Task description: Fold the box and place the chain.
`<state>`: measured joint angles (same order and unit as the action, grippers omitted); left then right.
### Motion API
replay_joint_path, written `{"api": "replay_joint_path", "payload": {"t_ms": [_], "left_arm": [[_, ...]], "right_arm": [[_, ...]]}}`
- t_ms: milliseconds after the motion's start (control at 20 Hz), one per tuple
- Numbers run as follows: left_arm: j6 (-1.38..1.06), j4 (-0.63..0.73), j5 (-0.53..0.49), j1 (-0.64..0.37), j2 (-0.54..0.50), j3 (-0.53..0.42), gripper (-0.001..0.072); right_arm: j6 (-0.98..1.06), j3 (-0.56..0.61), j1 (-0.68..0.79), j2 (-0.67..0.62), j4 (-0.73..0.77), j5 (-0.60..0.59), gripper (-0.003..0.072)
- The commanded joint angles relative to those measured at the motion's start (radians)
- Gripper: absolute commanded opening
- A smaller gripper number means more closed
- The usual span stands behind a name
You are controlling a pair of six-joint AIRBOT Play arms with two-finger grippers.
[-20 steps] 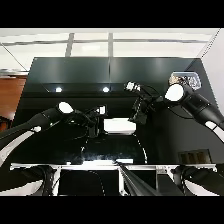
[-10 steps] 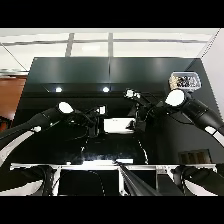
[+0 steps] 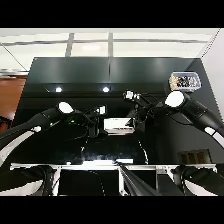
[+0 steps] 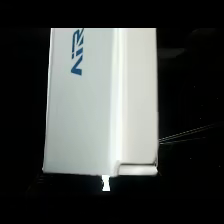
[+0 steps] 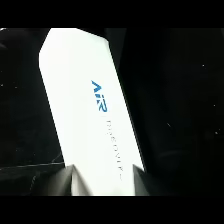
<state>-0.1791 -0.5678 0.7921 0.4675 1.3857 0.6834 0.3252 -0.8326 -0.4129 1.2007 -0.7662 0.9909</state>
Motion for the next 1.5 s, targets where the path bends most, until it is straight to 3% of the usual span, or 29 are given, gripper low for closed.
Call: {"api": "replay_joint_path", "payload": {"t_ms": [0,750,800,1350,1450], "left_arm": [[0.000,0.000,0.001,0.000,0.000,0.000,0.0391],[0.000,0.000,0.001,0.000,0.000,0.000,0.0391],[0.000,0.000,0.001,0.000,0.000,0.000,0.0391],[0.000,0.000,0.001,0.000,0.000,0.000,0.0391],[0.000,0.000,0.002,0.000,0.000,0.000,0.0391]], "right_arm": [[-0.003,0.006,-0.001,0.000,-0.001,-0.001,0.0255],[0.012,0.030,-0.002,0.008,0.000,-0.005,0.0260],[0.012,0.030,-0.002,0.008,0.000,-0.005,0.0333],[0.014,0.030,-0.001,0.008,0.007,0.017,0.0332],[0.045,0.030,-0.001,0.008,0.006,0.019,0.0401]]}}
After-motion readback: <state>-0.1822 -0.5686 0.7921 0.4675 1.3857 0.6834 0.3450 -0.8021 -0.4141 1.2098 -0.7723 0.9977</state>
